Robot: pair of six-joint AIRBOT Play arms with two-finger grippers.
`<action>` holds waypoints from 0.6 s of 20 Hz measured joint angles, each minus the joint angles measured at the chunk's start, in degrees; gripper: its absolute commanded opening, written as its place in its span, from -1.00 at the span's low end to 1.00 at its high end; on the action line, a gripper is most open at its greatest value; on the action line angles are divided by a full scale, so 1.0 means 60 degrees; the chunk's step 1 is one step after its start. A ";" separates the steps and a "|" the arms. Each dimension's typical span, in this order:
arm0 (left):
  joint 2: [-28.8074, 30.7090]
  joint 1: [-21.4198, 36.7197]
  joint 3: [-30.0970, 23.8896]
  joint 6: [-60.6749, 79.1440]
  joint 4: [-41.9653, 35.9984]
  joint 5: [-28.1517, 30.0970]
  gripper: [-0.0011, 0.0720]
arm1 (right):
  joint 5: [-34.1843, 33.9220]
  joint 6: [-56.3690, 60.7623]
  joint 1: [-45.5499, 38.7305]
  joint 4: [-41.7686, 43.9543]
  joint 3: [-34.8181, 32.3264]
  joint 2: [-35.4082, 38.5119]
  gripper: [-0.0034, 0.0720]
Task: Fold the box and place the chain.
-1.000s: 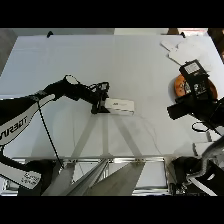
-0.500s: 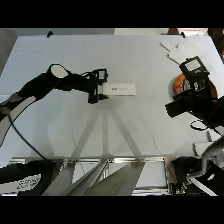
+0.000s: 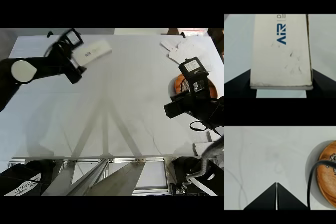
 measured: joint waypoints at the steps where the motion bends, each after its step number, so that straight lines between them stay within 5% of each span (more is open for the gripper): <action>1: 0.0146 0.0259 0.0000 -0.0765 0.0277 0.0007 -0.96 | 0.0000 0.0000 0.0000 0.0044 0.0000 0.0000 -0.88; 12: 0.0120 0.3770 0.0000 -0.5191 0.1078 -0.0641 -0.96 | 0.0004 0.0004 0.0000 0.0270 0.0000 0.0000 -0.88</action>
